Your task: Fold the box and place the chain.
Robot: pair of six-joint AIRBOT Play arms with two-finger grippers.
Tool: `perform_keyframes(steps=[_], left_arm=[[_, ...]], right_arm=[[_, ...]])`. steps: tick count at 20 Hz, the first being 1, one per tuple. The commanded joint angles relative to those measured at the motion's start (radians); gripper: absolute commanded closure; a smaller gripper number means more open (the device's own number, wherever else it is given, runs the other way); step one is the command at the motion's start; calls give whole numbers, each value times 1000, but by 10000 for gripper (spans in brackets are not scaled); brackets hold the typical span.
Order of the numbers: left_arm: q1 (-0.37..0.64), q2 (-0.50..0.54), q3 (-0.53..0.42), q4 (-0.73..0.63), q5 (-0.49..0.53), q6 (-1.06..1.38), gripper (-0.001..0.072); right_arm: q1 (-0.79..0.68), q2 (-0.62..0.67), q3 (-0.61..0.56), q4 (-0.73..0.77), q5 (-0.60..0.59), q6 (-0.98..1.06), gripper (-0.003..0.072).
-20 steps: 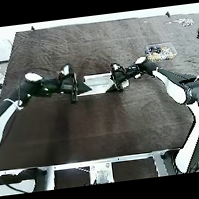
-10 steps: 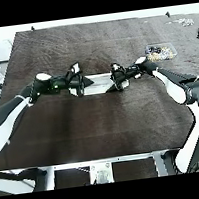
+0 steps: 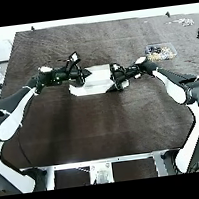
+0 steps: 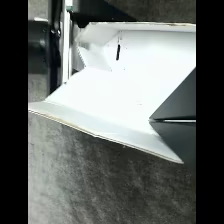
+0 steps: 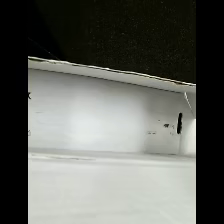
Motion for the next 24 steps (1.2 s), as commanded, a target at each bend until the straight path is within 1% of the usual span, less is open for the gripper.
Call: perform_keyframes(steps=[1, 5, 13, 21, 24], left_arm=[[-2, -34, 12, -2, 28, -28, 693], [-2, -58, 12, 0, 53, -42, 692], [-2, -75, 12, 1, 50, -45, 693], [-2, -74, 12, 1, 49, -45, 692], [2, -55, 12, 1, 35, -45, 693]], right_arm=[[1, 0, 0, 0, 0, 0, 105], [1, 0, 0, 0, 0, 0, 104], [1, 0, 0, 0, 0, 0, 105], [1, 0, 0, 0, 0, 0, 105], [1, 0, 0, 0, 0, 0, 104]])
